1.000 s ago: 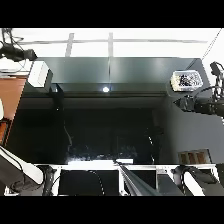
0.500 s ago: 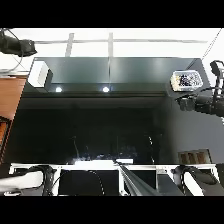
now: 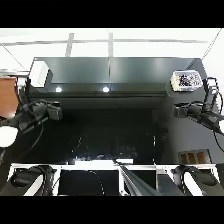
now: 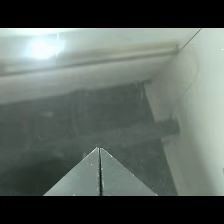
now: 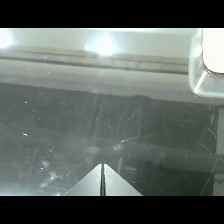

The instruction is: Fold the box and place the chain.

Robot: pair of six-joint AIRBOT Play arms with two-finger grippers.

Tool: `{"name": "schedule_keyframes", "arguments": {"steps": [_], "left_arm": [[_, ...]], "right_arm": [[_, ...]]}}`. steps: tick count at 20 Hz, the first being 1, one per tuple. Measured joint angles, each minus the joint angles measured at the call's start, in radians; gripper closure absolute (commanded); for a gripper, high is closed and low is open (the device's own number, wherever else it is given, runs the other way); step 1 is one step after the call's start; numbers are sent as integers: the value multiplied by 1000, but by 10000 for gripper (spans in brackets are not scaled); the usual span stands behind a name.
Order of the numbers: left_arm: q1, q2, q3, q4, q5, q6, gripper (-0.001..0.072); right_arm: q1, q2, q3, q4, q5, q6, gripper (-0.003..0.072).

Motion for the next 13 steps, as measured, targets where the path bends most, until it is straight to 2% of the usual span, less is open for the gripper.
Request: {"name": "schedule_keyframes", "arguments": {"steps": [2,5,13], "left_arm": [[-6,71,-51,0,29,-10,677],[-11,124,-87,-1,43,-16,678],[-13,153,-106,-1,53,-21,677]], "right_arm": [[0,1,-9,-1,-11,-3,669],[0,2,-15,-3,-16,-3,669],[0,2,-18,-4,-22,-4,669]]}}
